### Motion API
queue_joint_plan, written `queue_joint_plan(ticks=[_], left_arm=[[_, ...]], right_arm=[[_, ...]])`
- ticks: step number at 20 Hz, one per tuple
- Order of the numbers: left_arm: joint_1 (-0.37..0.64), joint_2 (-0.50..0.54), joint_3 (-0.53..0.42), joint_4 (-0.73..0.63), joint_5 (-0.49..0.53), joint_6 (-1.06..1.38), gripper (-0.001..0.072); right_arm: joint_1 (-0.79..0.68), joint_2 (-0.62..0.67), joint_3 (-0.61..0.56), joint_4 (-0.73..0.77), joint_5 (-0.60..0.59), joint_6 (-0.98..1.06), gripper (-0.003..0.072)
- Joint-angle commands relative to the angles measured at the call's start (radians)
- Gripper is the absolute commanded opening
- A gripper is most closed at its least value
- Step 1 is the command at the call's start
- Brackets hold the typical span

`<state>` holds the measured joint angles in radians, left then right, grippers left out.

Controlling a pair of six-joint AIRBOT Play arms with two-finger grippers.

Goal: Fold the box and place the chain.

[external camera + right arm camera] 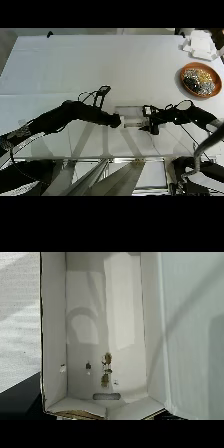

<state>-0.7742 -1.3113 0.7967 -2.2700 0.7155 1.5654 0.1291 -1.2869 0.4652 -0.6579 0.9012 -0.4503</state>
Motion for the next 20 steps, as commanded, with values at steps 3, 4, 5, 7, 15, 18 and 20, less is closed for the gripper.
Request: queue_joint_plan(ticks=[3,4,5,7,15,18,20], left_arm=[[-0.007,-0.002,0.013,0.040,0.008,-0.079,0.0484],[-0.007,-0.002,0.013,0.042,0.006,-0.089,0.0483],[-0.007,-0.002,0.013,0.042,0.006,-0.090,0.0483],[-0.014,-0.004,0.013,0.050,-0.003,-0.108,0.0481],[-0.058,-0.091,0.122,0.166,0.036,-0.218,0.0470],[-0.065,-0.101,0.151,0.243,0.074,-0.269,0.0469],[-0.069,-0.109,0.172,0.283,0.102,-0.318,0.0469]], right_arm=[[0.001,0.000,0.000,0.000,0.000,0.000,0.0437],[0.001,0.000,0.000,0.000,0.000,0.000,0.0437],[0.001,0.000,0.000,0.000,0.000,0.000,0.0437],[0.001,0.000,0.000,0.000,0.000,0.000,0.0437],[0.001,0.000,0.000,0.000,0.000,0.000,0.0437],[0.001,0.000,0.000,0.000,0.000,0.000,0.0437],[0.001,0.000,0.000,0.000,0.000,0.000,0.0437]])
